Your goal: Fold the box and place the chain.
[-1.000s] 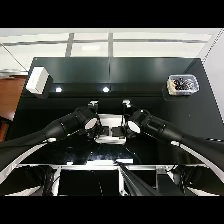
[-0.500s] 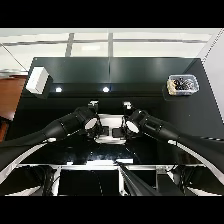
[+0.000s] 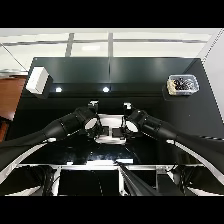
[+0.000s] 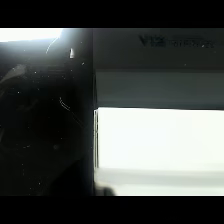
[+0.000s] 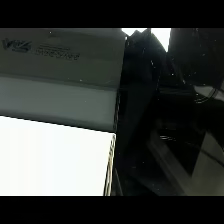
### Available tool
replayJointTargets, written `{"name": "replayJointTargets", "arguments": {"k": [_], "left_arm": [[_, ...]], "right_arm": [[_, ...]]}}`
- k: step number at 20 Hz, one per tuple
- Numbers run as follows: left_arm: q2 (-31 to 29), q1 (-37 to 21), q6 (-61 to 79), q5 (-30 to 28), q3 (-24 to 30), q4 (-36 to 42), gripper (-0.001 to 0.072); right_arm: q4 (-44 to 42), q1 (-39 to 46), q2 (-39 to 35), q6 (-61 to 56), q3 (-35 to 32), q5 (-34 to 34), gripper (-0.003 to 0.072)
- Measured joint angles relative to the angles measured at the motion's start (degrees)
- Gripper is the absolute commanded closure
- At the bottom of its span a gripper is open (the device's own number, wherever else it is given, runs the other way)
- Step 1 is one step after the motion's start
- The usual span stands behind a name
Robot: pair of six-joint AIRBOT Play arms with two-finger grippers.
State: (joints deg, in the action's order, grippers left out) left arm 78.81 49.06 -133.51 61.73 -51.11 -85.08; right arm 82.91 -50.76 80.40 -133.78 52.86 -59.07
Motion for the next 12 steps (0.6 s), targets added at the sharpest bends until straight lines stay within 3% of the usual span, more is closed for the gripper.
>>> {"name": "replayJointTargets", "arguments": {"k": [5, 6, 8, 12], "left_arm": [[0.0, 0.0, 0.0, 0.0, 0.0, 0.0, 0.0680], [0.0, 0.0, 0.0, 0.0, 0.0, 0.0, 0.0680], [0.0, 0.0, 0.0, 0.1, 0.0, 0.1, 0.0680], [0.0, 0.0, -0.1, 0.1, 0.0, 0.2, 0.0680]], "right_arm": [[-0.3, 0.0, 0.3, -0.2, 0.0, 0.1, 0.0570], [-0.4, 0.0, 0.3, -0.2, 0.0, 0.0, 0.0625], [-0.7, 0.0, 0.3, -0.5, 0.0, -0.2, 0.0658], [-1.0, 0.0, 0.3, -0.2, 0.0, -0.5, 0.0655]]}}
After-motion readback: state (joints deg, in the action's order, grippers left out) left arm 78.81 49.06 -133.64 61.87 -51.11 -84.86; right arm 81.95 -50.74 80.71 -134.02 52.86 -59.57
